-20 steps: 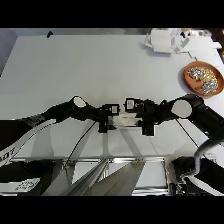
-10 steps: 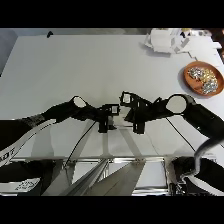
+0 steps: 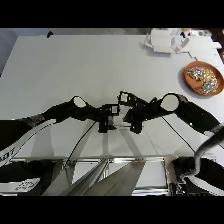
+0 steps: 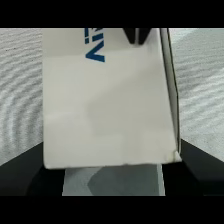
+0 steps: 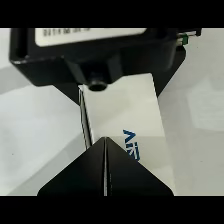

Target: Fold the box and place the chain.

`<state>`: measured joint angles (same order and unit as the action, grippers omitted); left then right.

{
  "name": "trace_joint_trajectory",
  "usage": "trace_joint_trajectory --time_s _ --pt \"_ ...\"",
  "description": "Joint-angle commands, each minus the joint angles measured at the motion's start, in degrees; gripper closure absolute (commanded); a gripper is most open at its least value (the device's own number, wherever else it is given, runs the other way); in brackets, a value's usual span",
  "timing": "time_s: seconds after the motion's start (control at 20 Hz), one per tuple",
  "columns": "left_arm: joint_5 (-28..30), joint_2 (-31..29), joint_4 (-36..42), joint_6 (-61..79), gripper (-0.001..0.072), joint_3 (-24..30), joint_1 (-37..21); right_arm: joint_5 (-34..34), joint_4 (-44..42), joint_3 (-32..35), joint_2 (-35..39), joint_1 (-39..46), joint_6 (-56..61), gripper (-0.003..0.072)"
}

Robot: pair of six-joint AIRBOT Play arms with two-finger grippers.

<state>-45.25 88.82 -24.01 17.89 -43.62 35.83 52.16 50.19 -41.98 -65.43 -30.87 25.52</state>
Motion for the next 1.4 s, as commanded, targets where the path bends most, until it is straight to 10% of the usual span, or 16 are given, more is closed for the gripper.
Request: trace_joint_trajectory --time_s 0.0,0.85,1.35 --pt "0.0 0.0 0.0 0.0 0.0565 0.0 0.0 1.3 1.9 0.8 -0.4 -0.5 0.1 0.0671" --pt "0.0 0.0 0.0 0.0 0.0565 0.0 0.0 -3.3 3.9 4.7 -1.6 -2.4 3.2 0.067" --pt "0.0 0.0 0.0 0.0 0.0565 0.0 0.0 -1.3 11.3 1.7 11.6 -2.4 18.0 0.067"
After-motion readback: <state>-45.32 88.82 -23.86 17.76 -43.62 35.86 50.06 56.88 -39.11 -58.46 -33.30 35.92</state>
